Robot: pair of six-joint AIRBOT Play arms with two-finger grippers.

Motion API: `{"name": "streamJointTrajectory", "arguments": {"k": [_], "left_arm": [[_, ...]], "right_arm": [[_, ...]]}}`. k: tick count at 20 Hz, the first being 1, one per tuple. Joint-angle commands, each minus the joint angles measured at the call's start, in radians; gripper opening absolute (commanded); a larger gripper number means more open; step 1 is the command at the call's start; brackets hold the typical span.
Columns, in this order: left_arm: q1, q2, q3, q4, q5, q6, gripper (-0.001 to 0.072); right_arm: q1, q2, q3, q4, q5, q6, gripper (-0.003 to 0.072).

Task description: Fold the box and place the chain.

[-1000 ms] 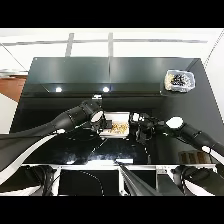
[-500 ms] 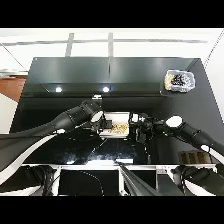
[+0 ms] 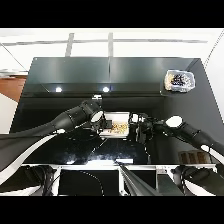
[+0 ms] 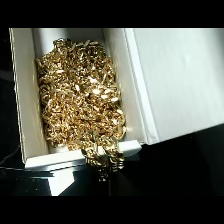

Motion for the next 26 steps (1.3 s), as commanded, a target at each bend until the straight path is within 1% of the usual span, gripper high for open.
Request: {"name": "streamJointTrajectory", "arguments": {"k": [1,3,5,6,8,10,11,13,14,16,17,19,22,24,25,26], "left_arm": [[0.000,0.000,0.001,0.000,0.000,0.001,0.0032],[0.000,0.000,0.001,0.000,0.000,0.001,0.0032],[0.000,0.000,0.001,0.000,-0.001,0.001,0.0033],[0.000,0.000,0.001,0.000,-0.001,0.001,0.0033],[0.000,0.000,0.001,0.000,0.000,0.001,0.0032],[0.000,0.000,0.001,0.000,0.000,0.000,0.0032],[0.000,0.000,0.001,0.000,0.001,0.000,0.0032],[0.000,0.000,0.001,-0.004,0.002,0.000,0.0032],[-0.001,0.000,0.001,-0.008,0.003,0.000,0.0032],[0.000,0.000,0.001,-0.019,0.006,0.000,0.0032],[0.000,0.000,0.001,-0.021,0.008,0.000,0.0032],[0.000,0.000,0.001,-0.023,0.010,0.000,0.0032],[-0.001,0.000,0.002,-0.047,0.027,-0.025,0.0031],[0.000,0.000,0.002,-0.048,0.027,-0.047,0.0032],[0.000,0.000,0.003,-0.049,0.026,-0.047,0.0061],[0.000,0.000,0.005,-0.055,0.019,-0.047,0.0206]], "right_arm": [[-0.002,0.032,0.001,-0.084,0.000,0.126,0.0047],[-0.016,0.098,0.001,-0.169,0.011,0.272,0.0047],[-0.066,0.189,0.003,-0.195,0.045,0.435,0.0046],[-0.098,0.237,0.012,-0.195,0.094,0.496,0.0046],[-0.147,0.322,0.051,-0.178,0.234,0.605,0.0047],[-0.151,0.348,0.081,-0.084,0.320,0.664,0.0048],[-0.147,0.347,0.082,0.004,0.332,0.665,0.0048],[-0.112,0.347,0.082,0.101,0.277,0.666,0.0049],[-0.084,0.347,0.082,0.119,0.242,0.667,0.0081],[-0.047,0.347,0.082,0.105,0.198,0.675,0.0435],[-0.053,0.348,0.082,0.094,0.194,0.677,0.0556],[-0.106,0.348,0.084,0.084,0.208,0.678,0.0565],[-0.273,0.352,0.097,0.077,0.366,0.693,0.0564],[-0.406,0.357,0.097,0.077,0.440,0.735,0.0565],[-0.459,0.357,0.097,0.077,0.463,0.755,0.0565],[-0.506,0.357,0.097,0.076,0.486,0.760,0.0566]]}}
